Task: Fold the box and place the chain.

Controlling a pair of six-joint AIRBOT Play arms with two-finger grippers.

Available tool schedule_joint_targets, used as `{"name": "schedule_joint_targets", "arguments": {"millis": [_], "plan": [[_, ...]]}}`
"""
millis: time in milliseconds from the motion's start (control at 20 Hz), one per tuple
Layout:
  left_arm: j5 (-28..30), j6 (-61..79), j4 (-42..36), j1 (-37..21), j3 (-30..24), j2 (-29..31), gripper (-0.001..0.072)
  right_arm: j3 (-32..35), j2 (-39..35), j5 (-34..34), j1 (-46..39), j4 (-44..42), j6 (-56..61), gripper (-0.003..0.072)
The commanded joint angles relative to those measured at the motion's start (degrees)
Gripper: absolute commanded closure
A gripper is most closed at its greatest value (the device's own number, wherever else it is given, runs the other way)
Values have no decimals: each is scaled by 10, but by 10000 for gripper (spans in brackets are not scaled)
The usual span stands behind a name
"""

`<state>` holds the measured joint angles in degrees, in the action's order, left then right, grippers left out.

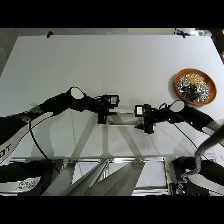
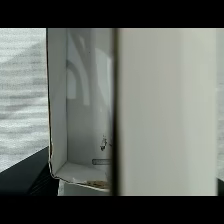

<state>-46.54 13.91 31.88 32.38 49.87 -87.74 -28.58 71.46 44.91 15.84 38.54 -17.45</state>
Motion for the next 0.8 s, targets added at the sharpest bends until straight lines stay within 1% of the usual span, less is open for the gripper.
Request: {"name": "schedule_joint_targets", "arguments": {"millis": [0,50,100,150,200,300,450,550,650,750], "plan": [[1,0,0,0,0,0,697,0,0,1,0,0,0,452],[0,0,0,0,0,0,680,0,0,1,0,0,0,452],[-3,0,1,-1,0,1,557,0,0,1,0,0,0,452],[-3,0,0,-1,0,1,385,0,0,1,0,0,0,452],[-5,-2,1,-1,0,1,338,0,0,1,0,0,0,452],[-10,-11,2,-3,0,3,292,0,0,1,0,0,0,452],[-29,-45,18,-19,0,25,292,0,0,1,0,0,0,452],[-46,-90,61,-39,0,50,292,0,0,1,0,0,0,452],[-71,-153,124,-66,0,80,292,0,0,1,0,0,0,452],[-114,-213,172,-95,0,112,298,0,0,1,0,0,0,452]]}}
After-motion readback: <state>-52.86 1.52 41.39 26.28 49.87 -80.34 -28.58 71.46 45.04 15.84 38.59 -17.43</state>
